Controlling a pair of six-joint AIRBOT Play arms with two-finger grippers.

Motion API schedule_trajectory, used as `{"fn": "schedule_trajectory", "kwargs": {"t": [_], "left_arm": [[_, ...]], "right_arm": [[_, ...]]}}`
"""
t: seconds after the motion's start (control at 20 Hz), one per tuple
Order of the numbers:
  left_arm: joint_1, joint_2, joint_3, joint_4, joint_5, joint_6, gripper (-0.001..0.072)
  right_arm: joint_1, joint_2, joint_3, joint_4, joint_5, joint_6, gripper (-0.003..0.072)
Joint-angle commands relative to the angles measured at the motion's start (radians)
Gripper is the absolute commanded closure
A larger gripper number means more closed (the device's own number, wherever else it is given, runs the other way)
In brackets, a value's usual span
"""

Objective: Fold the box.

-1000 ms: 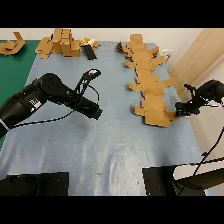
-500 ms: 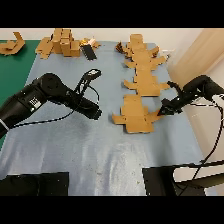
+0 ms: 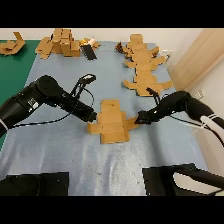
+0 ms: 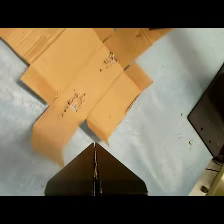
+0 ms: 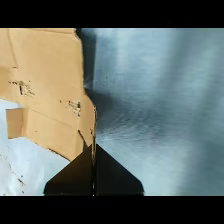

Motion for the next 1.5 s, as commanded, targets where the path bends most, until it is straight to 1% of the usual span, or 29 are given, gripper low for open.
{"fn": "schedule_trajectory", "kwargs": {"t": [0.0, 0.05, 0.1, 0.15, 0.4, 0.55, 0.8, 1.05, 1.1, 1.15, 1.25, 1.3, 1.45], "left_arm": [[0.072, 0.001, -0.056, -0.079, -0.05, 0.031, 0.0698], [0.09, 0.0, -0.069, -0.107, -0.062, 0.045, 0.0698], [0.105, 0.001, -0.077, -0.129, -0.072, 0.051, 0.0698], [0.114, 0.001, -0.081, -0.139, -0.079, 0.051, 0.0698], [0.119, 0.0, -0.081, -0.155, -0.09, 0.053, 0.0698], [0.119, 0.0, -0.081, -0.157, -0.09, 0.052, 0.0698], [0.119, 0.0, -0.081, -0.157, -0.09, 0.053, 0.0698], [0.119, 0.0, -0.081, -0.157, -0.09, 0.055, 0.0699], [0.12, 0.0, -0.081, -0.157, -0.09, 0.054, 0.0698], [0.12, 0.0, -0.081, -0.157, -0.089, 0.049, 0.0698], [0.119, 0.0, -0.081, -0.156, -0.092, 0.044, 0.0698], [0.119, 0.0, -0.08, -0.157, -0.097, 0.033, 0.0698], [0.119, 0.0, -0.081, -0.156, -0.09, -0.015, 0.0697]], "right_arm": [[0.119, 0.095, -0.15, 0.036, 0.216, 0.035, 0.0679], [0.128, 0.093, -0.158, 0.036, 0.22, 0.035, 0.059], [0.131, 0.085, -0.159, 0.034, 0.22, 0.042, 0.047], [0.131, 0.078, -0.158, 0.033, 0.22, 0.045, 0.0452], [0.13, 0.045, -0.158, 0.011, 0.255, 0.044, 0.0452], [0.13, 0.04, -0.158, -0.011, 0.281, 0.044, 0.0453], [0.131, 0.037, -0.158, 0.001, 0.267, 0.044, 0.0456], [0.178, 0.017, -0.158, 0.012, 0.267, 0.041, 0.0467], [0.187, 0.011, -0.158, 0.014, 0.268, 0.04, 0.0495], [0.194, 0.009, -0.158, 0.014, 0.271, 0.039, 0.0576], [0.206, 0.01, -0.151, 0.016, 0.269, 0.026, 0.061], [0.211, 0.012, -0.145, 0.027, 0.267, 0.014, 0.0683], [0.246, 0.046, -0.145, 0.091, 0.287, -0.037, 0.0683]]}}
